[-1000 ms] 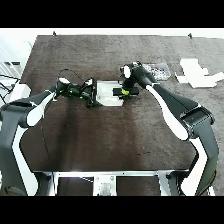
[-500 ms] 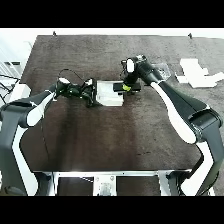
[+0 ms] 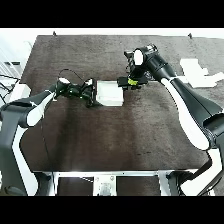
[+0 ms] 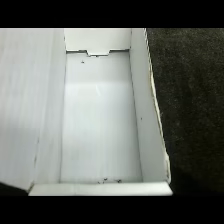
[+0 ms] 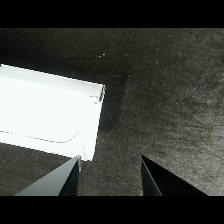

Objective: Fold the box and place the chain.

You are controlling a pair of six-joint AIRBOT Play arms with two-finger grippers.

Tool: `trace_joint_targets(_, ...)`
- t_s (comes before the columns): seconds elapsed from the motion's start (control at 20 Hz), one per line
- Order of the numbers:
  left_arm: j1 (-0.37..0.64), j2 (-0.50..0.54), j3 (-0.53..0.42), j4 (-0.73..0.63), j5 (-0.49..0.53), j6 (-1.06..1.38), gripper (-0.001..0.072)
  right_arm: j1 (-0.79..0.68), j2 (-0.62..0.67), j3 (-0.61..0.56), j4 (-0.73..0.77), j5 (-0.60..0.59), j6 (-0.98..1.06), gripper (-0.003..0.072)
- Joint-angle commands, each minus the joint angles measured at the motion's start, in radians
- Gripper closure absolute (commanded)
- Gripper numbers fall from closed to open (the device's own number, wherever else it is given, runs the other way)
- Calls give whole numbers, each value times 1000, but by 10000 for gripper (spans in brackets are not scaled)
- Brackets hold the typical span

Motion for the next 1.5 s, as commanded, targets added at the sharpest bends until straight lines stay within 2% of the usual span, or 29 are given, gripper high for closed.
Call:
trace_joint_targets(0.0, 0, 0, 0, 0, 0, 0, 409, -6, -1, -32, 32, -43, -3, 248)
trace_joint_targets(0.1, -1, 0, 0, 0, 1, 0, 409, -6, -31, -45, 69, -91, -3, 247)
trace_joint_targets(0.4, 0, 0, 0, 0, 0, 0, 409, -5, -150, -44, 109, -119, 11, 248)
trace_joint_targets(0.5, 0, 0, 0, 0, -1, 0, 409, -5, -161, -44, 90, -129, 28, 295)
trace_joint_targets(0.85, -1, 0, 0, 0, -1, 0, 409, -5, -179, -42, 63, -124, 50, 336)
trace_joint_targets(0.9, -1, 0, 0, 0, -1, 0, 409, -5, -179, -41, 55, -124, 51, 385)
trace_joint_targets(1.05, -1, 0, 0, 0, -1, 0, 409, -5, -179, -40, 43, -98, 51, 401)
trace_joint_targets(1.1, 0, 0, 0, 0, -1, 0, 409, -5, -179, -40, 37, -76, 51, 428)
trace_joint_targets(1.25, 0, 0, 0, 0, -1, 0, 409, -3, -179, -40, 33, -54, 81, 431)
trace_joint_targets(1.4, 0, 0, 0, 0, 0, 0, 409, 11, -182, -40, 33, -57, 80, 566)
trace_joint_targets(1.45, -1, 0, 0, 0, 0, 0, 409, 14, -183, -40, 33, -57, 82, 566)
